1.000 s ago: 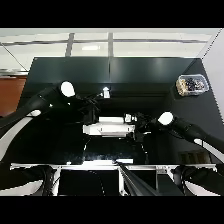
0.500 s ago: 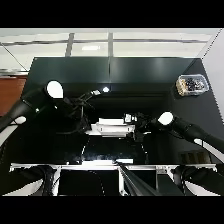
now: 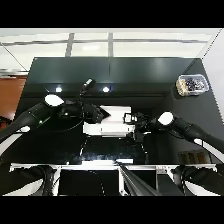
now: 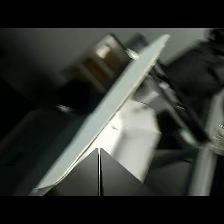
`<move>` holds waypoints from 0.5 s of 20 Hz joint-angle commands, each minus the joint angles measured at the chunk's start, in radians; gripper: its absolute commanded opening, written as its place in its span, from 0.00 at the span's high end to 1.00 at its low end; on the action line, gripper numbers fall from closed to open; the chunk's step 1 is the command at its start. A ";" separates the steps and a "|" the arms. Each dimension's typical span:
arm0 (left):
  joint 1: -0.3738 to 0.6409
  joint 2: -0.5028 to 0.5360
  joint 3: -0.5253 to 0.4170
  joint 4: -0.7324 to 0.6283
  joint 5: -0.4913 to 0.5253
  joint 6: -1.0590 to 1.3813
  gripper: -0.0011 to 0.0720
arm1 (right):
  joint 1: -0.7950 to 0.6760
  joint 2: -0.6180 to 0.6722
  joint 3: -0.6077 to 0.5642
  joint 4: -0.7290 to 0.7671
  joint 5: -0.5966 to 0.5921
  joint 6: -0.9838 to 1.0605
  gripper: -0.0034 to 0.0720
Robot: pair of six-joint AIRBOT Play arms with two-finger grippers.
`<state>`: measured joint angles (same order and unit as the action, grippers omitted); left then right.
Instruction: Fold the box and place the chain.
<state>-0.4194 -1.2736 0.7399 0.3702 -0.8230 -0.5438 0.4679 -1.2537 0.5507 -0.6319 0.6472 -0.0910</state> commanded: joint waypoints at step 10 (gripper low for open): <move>-0.113 -0.149 0.160 0.613 0.075 -0.351 0.95 | 0.000 0.000 0.000 0.012 -0.004 0.000 0.75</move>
